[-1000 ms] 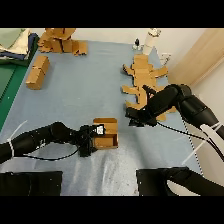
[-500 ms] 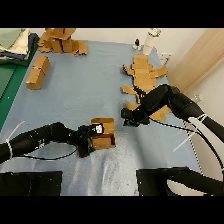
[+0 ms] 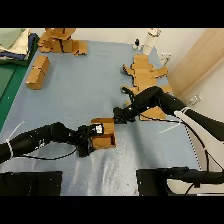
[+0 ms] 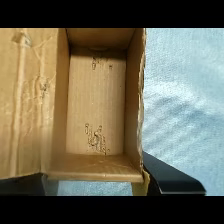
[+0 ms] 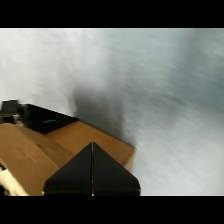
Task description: Fold the box.
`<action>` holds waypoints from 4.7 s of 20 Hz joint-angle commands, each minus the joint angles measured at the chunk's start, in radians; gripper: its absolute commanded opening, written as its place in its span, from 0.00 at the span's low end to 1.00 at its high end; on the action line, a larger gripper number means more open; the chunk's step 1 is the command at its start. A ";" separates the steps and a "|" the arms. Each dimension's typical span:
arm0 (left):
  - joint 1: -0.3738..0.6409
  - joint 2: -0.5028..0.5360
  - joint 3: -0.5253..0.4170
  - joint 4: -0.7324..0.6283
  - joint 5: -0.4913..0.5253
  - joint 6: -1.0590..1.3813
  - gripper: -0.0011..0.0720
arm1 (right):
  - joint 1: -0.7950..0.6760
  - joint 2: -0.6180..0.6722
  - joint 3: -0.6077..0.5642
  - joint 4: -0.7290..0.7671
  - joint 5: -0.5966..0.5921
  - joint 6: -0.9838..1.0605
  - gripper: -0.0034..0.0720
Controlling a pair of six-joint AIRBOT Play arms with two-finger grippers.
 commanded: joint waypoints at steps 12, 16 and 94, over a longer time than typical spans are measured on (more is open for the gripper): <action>0.000 -0.010 0.000 -0.045 0.040 0.037 0.71 | 0.002 0.019 -0.231 0.211 -0.216 -0.547 0.05; 0.000 -0.010 0.000 -0.045 0.040 0.037 0.72 | 0.002 0.139 -0.257 0.194 0.010 -0.650 0.05; 0.000 -0.010 0.000 -0.045 0.040 0.036 0.71 | 0.622 0.447 -0.375 -0.632 0.595 -0.719 0.71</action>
